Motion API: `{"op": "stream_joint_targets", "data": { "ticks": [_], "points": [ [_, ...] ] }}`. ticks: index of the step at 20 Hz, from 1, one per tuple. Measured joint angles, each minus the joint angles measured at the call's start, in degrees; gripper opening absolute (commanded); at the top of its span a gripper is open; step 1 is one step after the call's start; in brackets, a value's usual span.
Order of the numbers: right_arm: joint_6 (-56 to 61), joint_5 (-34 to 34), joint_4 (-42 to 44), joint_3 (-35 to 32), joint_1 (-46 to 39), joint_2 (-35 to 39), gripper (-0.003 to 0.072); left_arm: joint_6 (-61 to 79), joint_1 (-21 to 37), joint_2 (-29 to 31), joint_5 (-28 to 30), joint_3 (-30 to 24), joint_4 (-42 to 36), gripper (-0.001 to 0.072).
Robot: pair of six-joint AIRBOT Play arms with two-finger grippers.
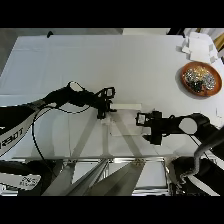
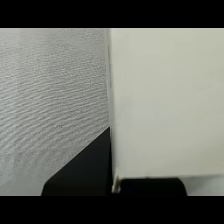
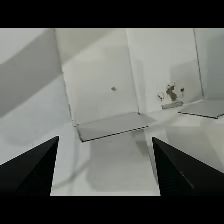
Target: Fold the box and place the chain.
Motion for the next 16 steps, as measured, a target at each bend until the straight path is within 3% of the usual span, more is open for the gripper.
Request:
{"op": "stream_joint_targets", "data": {
  "ticks": [9, 16],
  "points": [
    [-1.05, -12.5, -1.73, -6.34, 5.73, -0.52, 0.0652, 0.0, 0.0, 0.0, -0.04, 0.0, 0.0, 0.0011],
    [-0.2, -17.38, -1.27, -7.08, 6.34, -0.63, 0.0652, -0.02, 0.0, 0.0, -0.26, 0.0, 0.02, 0.0011]
  ]
}}
